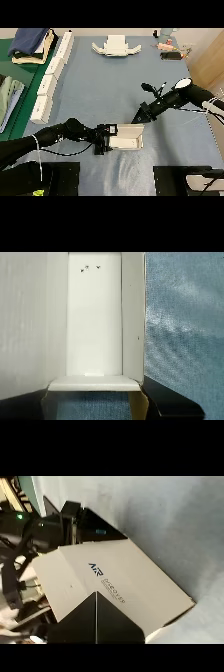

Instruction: Fold the box.

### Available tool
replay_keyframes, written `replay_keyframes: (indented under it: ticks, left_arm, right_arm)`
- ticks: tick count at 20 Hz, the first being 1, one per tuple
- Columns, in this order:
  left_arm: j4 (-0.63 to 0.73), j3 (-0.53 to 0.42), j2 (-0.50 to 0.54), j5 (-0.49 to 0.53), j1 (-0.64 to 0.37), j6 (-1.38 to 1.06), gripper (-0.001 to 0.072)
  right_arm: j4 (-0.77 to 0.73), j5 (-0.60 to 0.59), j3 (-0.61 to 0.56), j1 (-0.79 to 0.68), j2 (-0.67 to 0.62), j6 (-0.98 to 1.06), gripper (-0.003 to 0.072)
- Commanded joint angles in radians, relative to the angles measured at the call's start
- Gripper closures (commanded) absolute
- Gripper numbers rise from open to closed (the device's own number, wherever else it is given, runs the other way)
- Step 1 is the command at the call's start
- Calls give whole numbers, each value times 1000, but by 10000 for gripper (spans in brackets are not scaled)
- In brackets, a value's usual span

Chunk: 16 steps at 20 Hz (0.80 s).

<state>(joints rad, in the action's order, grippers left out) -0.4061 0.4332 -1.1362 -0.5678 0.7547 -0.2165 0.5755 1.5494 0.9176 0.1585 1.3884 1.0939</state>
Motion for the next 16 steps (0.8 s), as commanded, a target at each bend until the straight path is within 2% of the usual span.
replay_keyframes:
  ticks: [1,4,9,16]
  left_arm:
    - [0,0,1,0,0,0,298]
    - [0,0,1,0,0,0,298]
    - [0,0,1,0,0,0,298]
    - [0,0,1,0,0,0,298]
  right_arm:
    - [109,22,3,103,-36,-73,682]
    - [203,-132,-14,205,-130,-127,682]
    - [289,-488,-102,359,-341,-252,682]
    - [327,-868,-419,560,-620,-338,682]
